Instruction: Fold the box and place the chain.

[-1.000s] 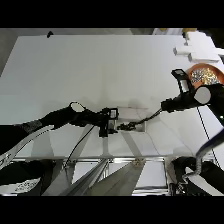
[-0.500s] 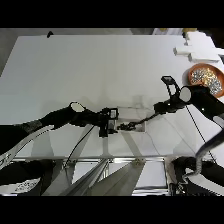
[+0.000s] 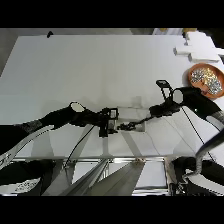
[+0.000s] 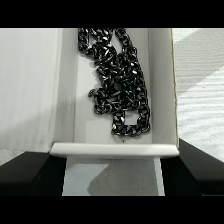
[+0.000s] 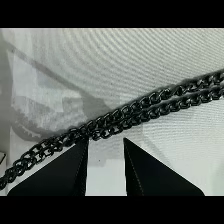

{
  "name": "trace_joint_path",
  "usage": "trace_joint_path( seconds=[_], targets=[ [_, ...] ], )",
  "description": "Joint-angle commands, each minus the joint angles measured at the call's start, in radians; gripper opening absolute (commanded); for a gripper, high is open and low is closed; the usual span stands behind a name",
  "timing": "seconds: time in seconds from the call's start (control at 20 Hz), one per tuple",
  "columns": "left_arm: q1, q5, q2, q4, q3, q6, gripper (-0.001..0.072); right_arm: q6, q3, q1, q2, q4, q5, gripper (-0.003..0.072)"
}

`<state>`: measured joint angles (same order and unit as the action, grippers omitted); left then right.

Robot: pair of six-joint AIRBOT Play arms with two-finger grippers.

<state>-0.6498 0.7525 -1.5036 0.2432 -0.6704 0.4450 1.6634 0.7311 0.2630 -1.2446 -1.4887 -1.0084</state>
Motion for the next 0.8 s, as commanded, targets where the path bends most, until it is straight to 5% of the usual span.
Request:
trace_joint_path(
  seconds=[0.0,0.55,0.7,0.75],
  targets=[
    [0.0,0.0,0.0,0.0,0.0,0.0,0.0067,0.043,-0.001,0.004,-0.002,-0.011,-0.027,0.0215],
    [0.0,0.0,0.0,0.0,0.0,0.0,0.0067,0.087,-0.001,0.005,-0.044,-0.026,-0.006,0.0205],
    [0.0,0.0,0.0,0.0,0.0,0.0,0.0067,0.08,-0.002,0.016,-0.042,-0.033,-0.009,0.0021],
    [0.0,0.0,0.0,0.0,0.0,0.0,0.0067,0.068,-0.002,0.016,-0.041,-0.033,-0.01,0.0014]
  ],
)
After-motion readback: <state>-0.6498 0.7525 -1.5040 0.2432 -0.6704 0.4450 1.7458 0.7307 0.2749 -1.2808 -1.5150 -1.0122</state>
